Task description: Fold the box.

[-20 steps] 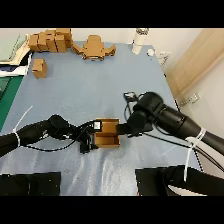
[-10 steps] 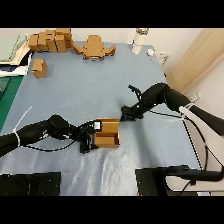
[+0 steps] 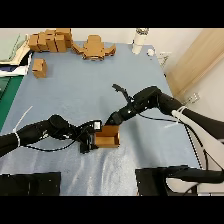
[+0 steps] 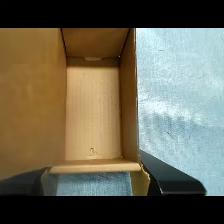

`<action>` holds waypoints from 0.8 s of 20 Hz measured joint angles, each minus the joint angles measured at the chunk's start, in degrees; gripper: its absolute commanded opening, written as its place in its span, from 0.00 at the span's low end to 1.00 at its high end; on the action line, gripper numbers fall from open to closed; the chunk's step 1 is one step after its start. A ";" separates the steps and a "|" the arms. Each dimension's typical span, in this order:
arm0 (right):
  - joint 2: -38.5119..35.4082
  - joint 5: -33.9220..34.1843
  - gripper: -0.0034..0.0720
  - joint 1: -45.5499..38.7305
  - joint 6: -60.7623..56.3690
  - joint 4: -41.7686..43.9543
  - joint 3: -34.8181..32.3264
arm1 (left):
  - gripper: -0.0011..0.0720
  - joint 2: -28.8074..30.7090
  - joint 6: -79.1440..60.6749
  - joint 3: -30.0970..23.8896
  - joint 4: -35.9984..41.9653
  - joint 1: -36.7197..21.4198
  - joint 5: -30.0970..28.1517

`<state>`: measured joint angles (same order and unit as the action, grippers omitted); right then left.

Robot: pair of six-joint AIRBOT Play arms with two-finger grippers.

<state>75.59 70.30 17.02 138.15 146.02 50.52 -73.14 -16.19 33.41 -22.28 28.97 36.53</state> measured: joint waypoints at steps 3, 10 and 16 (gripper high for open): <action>-5.88 -7.26 0.05 5.75 2.71 -5.27 -4.20 | 0.73 0.00 0.00 0.00 0.00 0.00 0.00; -21.00 -29.16 0.05 20.81 5.42 -19.15 -17.33 | 0.73 0.00 0.02 0.00 0.00 0.00 0.02; -27.26 -38.77 0.69 26.69 5.92 -27.69 -22.40 | 0.72 0.00 0.02 0.00 0.00 0.00 0.02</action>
